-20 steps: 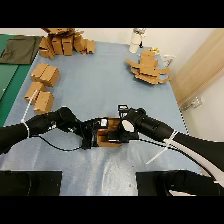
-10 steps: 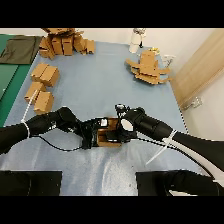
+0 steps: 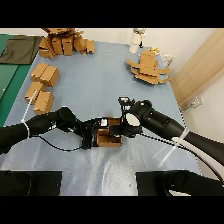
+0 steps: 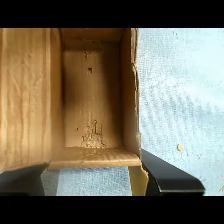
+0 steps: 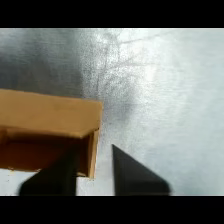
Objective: Fold the box.
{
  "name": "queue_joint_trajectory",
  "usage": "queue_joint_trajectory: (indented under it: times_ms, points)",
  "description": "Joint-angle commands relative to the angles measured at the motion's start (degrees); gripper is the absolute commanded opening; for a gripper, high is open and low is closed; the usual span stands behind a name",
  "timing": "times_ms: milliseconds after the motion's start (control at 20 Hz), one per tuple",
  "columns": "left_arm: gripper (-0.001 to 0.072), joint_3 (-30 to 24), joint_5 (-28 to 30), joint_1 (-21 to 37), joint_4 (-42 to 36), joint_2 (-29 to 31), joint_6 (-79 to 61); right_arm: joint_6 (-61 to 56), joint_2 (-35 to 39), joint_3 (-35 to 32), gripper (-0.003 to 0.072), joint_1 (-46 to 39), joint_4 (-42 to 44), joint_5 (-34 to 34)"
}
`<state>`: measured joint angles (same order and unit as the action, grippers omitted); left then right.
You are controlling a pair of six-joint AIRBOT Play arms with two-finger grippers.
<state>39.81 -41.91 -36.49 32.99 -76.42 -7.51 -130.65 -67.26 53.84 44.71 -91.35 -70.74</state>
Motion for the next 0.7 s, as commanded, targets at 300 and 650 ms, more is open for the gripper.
queue_joint_trajectory:
  times_ms: [300, 650]
  points:
    - [0.0314, 0.0, 0.2, 0.0, 0.0, 0.0, 0.0, 1.8, 12.8, -5.7, 0.0001, -10.6, -5.6, 2.3]
    - [0.0314, 0.0, 1.4, 0.0, 0.0, 0.0, 0.0, 63.7, -1.6, -14.0, 0.0002, -41.0, 65.5, 22.2]
